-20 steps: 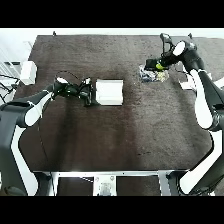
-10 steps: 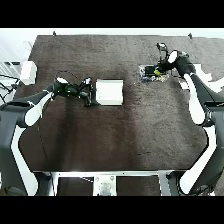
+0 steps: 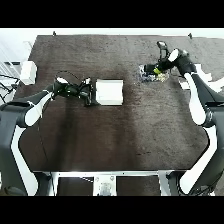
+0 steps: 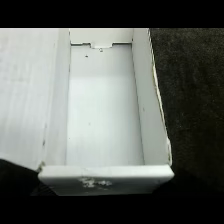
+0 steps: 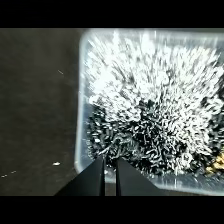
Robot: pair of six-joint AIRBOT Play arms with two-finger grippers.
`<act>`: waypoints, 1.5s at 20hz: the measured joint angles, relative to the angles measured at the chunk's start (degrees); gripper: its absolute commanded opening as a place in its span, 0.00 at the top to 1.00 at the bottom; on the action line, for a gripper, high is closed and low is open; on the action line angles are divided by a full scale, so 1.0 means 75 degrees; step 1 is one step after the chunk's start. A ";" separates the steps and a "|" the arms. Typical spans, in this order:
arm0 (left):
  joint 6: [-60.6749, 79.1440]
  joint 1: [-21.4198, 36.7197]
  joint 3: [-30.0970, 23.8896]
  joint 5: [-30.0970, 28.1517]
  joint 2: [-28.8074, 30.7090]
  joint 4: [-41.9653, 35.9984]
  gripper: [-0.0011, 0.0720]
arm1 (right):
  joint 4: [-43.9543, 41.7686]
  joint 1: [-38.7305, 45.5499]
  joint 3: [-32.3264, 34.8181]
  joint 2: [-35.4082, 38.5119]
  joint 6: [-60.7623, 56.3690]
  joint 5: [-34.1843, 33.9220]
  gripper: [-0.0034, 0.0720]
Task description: Fold the box and place the chain.
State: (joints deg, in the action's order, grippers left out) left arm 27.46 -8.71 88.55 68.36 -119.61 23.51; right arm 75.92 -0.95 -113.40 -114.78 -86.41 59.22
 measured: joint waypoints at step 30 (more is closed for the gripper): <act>0.0000 0.0000 0.0000 0.0000 0.0000 0.0000 0.43 | -0.0064 -0.2582 0.0437 0.5936 0.0198 0.2294 0.95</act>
State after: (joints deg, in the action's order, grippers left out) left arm 27.46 -8.71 88.55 68.36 -119.61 23.51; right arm 75.44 -20.32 -110.13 -70.26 -84.93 76.42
